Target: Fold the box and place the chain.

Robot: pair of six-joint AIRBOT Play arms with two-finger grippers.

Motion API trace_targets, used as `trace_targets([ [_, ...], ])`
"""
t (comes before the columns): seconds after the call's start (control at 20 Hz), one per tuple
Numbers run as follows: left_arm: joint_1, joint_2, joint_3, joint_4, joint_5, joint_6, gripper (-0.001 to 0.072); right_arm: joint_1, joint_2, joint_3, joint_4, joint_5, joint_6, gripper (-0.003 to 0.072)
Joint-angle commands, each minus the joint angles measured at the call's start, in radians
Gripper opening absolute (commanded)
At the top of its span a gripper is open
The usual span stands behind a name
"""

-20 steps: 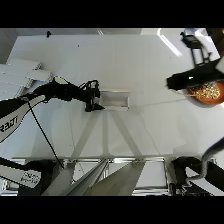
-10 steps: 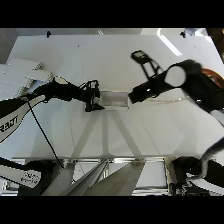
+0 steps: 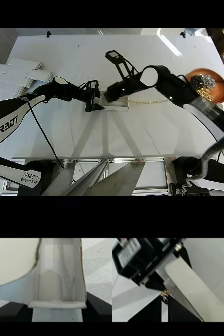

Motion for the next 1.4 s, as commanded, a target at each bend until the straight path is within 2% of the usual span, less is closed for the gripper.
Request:
trace_targets([
  [0.0,0.000,0.001,0.000,0.000,0.000,0.000,0.0374,0.007,-0.067,0.040,0.071,-0.070,-0.101,0.0006],
  [0.1,0.000,0.001,0.000,0.000,0.000,0.000,0.0374,0.007,-0.097,0.040,-0.013,-0.046,-0.087,0.0007],
  [0.2,0.000,0.001,0.000,0.000,0.000,0.000,0.0374,0.007,-0.121,0.040,-0.113,0.041,-0.053,0.0007],
  [0.35,0.000,0.001,0.000,0.000,0.000,0.000,0.0374,0.006,-0.137,0.040,-0.291,0.102,0.072,0.0019],
  [0.45,0.000,0.001,0.000,0.000,0.000,0.000,0.0374,0.006,-0.132,0.040,-0.298,0.108,0.076,0.0296],
  [0.5,0.000,0.001,0.000,0.000,0.000,0.000,0.0374,0.006,-0.127,0.040,-0.293,0.115,0.076,0.0319],
  [0.6,0.000,0.001,0.000,0.000,0.000,0.000,0.0374,0.006,-0.098,0.040,-0.295,0.140,0.077,0.0318],
  [0.75,0.000,0.001,0.000,0.000,0.000,0.000,0.0374,-0.003,-0.006,0.040,-0.380,0.220,0.121,0.0318],
  [1.0,0.000,0.001,0.000,0.000,0.000,0.000,0.0374,-0.116,0.168,0.040,-0.521,0.347,0.150,0.0317],
  [1.15,0.000,0.001,0.000,0.000,0.000,0.000,0.0374,-0.276,0.203,0.040,-0.657,0.420,0.184,0.0316],
  [1.35,0.000,0.001,0.000,0.000,0.000,0.000,0.0374,-0.590,0.203,0.039,-0.651,0.398,0.188,0.0316],
])
